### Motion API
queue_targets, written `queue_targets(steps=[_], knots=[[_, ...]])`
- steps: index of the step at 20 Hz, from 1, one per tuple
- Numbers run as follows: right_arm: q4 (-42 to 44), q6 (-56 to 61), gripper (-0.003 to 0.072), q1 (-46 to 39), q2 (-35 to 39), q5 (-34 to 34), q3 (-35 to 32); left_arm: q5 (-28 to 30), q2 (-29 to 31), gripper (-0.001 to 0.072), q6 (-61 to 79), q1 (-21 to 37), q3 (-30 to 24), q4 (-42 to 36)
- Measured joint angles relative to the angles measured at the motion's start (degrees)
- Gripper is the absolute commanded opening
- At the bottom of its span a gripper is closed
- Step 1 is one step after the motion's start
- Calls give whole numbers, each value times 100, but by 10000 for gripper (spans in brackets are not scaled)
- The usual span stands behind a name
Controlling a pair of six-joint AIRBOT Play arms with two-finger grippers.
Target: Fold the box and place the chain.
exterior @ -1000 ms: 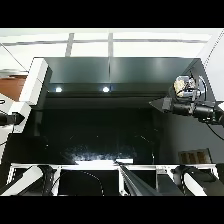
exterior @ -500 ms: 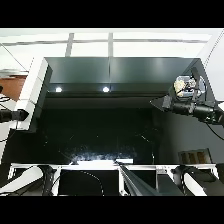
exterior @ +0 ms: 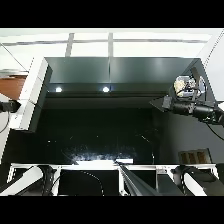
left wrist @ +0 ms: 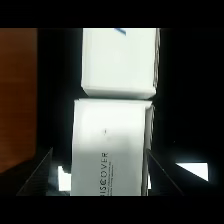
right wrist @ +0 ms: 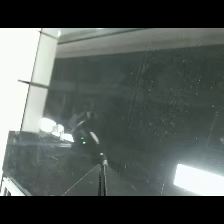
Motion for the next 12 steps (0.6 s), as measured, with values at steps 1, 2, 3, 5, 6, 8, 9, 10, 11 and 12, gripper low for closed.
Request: queue_targets(steps=[1, 2, 3, 5, 6, 8, 9, 10, 11, 12], knots=[[-11, 0, 42, -2, 0, 0, 0, -13, 72, 713, -24, -46, 153, -26], [-24, 0, 42, 0, 0, 2, 0, -33, 149, 708, -39, -107, 319, -59], [-24, 0, 42, 0, 0, 4, 0, -63, 214, 670, -48, -179, 474, -140], [-26, 0, 42, 7, 0, -76, 28, -122, 345, 290, -81, -367, 800, -490], [-31, -11, 42, 31, -2, -203, 92, -125, 400, 31, -96, -481, 955, -765], [-151, -72, 42, 140, -2, -498, 396, -269, 518, 26, -160, -798, 1244, -1475], [-365, -90, 42, 234, -2, -595, 638, -372, 581, 25, -225, -1008, 1329, -1744], [-686, -76, 42, 343, -2, -662, 885, -485, 656, 24, -326, -1281, 1375, -1910], [-1113, 74, 42, 468, 0, -741, 1132, -601, 761, 24, -485, -1631, 1377, -1961], [-1707, 382, 42, 625, 9, -841, 1355, -605, 898, 26, -719, -2035, 1314, -1895]])
